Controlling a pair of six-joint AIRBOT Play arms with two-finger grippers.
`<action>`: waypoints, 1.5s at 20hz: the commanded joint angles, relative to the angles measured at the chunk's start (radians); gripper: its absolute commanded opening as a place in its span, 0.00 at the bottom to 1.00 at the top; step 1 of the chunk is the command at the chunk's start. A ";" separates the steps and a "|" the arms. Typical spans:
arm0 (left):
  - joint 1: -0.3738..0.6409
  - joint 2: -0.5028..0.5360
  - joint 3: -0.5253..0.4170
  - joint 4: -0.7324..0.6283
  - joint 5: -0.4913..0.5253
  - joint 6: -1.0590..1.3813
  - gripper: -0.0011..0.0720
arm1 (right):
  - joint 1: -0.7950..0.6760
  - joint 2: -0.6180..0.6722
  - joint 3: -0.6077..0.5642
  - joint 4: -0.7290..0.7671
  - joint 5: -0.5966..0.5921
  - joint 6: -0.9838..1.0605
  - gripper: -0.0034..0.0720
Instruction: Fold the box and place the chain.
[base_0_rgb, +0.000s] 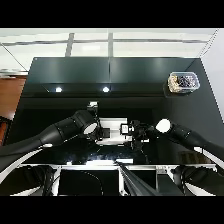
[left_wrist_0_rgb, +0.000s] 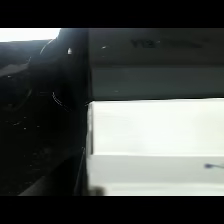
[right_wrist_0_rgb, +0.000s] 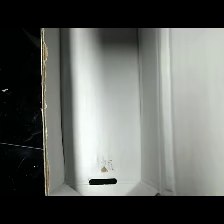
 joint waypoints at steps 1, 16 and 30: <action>0.000 -0.011 0.016 -0.006 -0.005 -0.002 0.31 | 0.000 0.000 0.000 0.000 0.000 0.000 0.60; -0.001 -0.033 0.016 -0.006 -0.018 -0.002 0.31 | 0.000 0.000 0.000 0.000 0.000 0.000 0.60; 0.010 -0.032 0.016 -0.007 -0.063 -0.038 0.57 | 0.000 0.000 0.000 0.000 0.000 0.001 0.60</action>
